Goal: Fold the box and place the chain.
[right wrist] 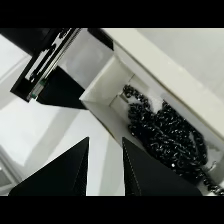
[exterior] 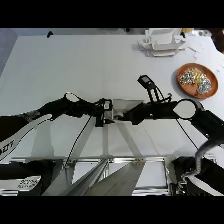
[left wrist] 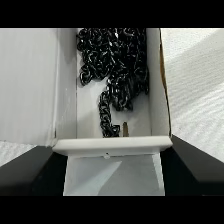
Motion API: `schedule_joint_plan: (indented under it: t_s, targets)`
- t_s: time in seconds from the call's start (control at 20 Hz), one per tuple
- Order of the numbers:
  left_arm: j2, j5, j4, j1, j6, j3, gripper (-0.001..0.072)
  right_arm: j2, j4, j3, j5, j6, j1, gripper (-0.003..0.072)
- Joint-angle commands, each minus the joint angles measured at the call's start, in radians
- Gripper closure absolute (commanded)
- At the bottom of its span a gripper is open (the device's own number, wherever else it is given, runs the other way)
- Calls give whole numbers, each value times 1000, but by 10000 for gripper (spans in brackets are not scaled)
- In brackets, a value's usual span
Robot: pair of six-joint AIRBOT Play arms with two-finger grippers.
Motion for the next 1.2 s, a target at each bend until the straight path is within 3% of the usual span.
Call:
schedule_joint_plan:
  t_s: [0.0,0.25,0.45,0.55,0.65,1.15]
  targets:
    - [0,0,0,0,0,0,572,-11,-6,90,73,0,-63,449]
    - [0,0,0,0,0,0,572,-13,-151,226,116,34,-222,451]
    - [0,0,0,0,0,0,572,-78,-529,226,111,230,-317,451]
    - [0,0,0,0,0,0,572,-138,-640,226,113,301,-338,436]
    - [0,0,0,0,0,0,572,-196,-658,226,115,308,-339,288]
    - [0,0,0,0,0,0,572,-381,-673,226,153,399,-339,290]
